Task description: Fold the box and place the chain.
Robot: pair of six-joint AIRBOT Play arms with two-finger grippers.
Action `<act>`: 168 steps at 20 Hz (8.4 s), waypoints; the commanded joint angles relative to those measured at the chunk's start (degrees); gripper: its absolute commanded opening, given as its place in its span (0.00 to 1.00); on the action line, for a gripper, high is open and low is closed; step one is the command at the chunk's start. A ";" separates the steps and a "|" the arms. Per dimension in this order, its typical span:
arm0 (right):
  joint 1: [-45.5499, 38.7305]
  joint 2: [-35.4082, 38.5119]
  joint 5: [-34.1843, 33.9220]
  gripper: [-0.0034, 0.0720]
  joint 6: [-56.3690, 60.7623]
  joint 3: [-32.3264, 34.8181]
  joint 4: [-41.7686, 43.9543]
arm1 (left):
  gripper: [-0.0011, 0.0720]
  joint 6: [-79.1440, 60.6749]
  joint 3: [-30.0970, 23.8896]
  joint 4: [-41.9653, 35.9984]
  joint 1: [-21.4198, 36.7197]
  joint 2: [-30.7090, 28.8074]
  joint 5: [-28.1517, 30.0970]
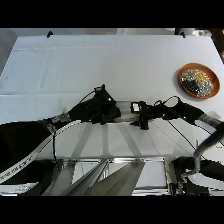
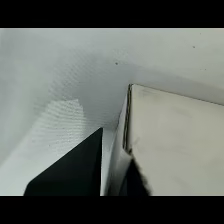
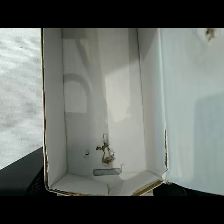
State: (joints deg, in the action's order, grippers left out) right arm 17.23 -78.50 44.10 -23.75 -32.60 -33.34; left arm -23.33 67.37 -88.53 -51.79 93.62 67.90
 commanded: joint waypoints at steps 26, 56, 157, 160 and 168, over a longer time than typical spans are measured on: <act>-0.04 0.04 0.02 0.57 -0.15 0.00 -0.04 | 0.03 -11.58 -0.02 0.66 2.64 0.46 -4.17; -0.04 0.04 0.02 0.57 -0.15 0.00 -0.07 | 0.42 -15.89 -0.02 -6.12 3.13 -9.29 -6.12; -0.04 0.04 0.07 0.57 -0.15 0.00 -0.04 | 0.97 -146.20 -32.37 -44.09 12.52 -20.87 -40.06; -0.04 0.04 0.02 0.57 -0.15 0.00 -0.04 | 0.93 -146.20 -32.37 -44.37 12.59 -18.80 -38.95; -0.04 0.04 0.02 0.57 -0.15 0.00 -0.04 | 0.88 -146.20 -32.37 -45.90 12.13 -17.53 -40.92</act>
State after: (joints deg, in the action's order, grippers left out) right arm 17.17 -78.46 44.12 -23.92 -32.62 -33.41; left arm -169.49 35.03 -134.06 -39.48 75.90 27.90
